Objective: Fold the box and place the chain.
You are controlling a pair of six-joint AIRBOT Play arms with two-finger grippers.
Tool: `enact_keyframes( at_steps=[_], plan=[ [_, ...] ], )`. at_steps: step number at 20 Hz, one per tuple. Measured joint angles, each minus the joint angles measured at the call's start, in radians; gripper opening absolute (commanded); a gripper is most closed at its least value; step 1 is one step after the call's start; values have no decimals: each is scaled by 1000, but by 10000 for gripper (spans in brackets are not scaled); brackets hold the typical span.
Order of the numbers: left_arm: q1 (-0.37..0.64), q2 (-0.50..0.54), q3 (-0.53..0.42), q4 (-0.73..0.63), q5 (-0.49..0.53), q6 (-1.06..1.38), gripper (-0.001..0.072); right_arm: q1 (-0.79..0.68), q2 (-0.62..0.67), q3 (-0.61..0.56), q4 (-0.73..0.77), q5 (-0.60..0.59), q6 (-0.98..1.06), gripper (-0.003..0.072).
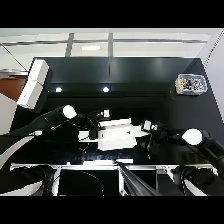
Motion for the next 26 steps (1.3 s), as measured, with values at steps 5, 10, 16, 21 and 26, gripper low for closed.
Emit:
enact_keyframes(
  at_steps=[5,10,16,21,26],
  plan=[
    [0,0,0,1,0,0,27,75,-82,-5,18,-23,-95,720],
    [0,0,0,2,0,-1,27,168,-111,-5,82,-145,-127,720],
    [0,0,0,2,0,-1,27,212,-98,11,129,-262,-85,720],
    [0,0,0,2,0,-3,26,217,-53,24,109,-290,-69,720],
    [0,0,0,2,-1,-2,27,192,-46,61,102,-296,-62,720]
  ],
)
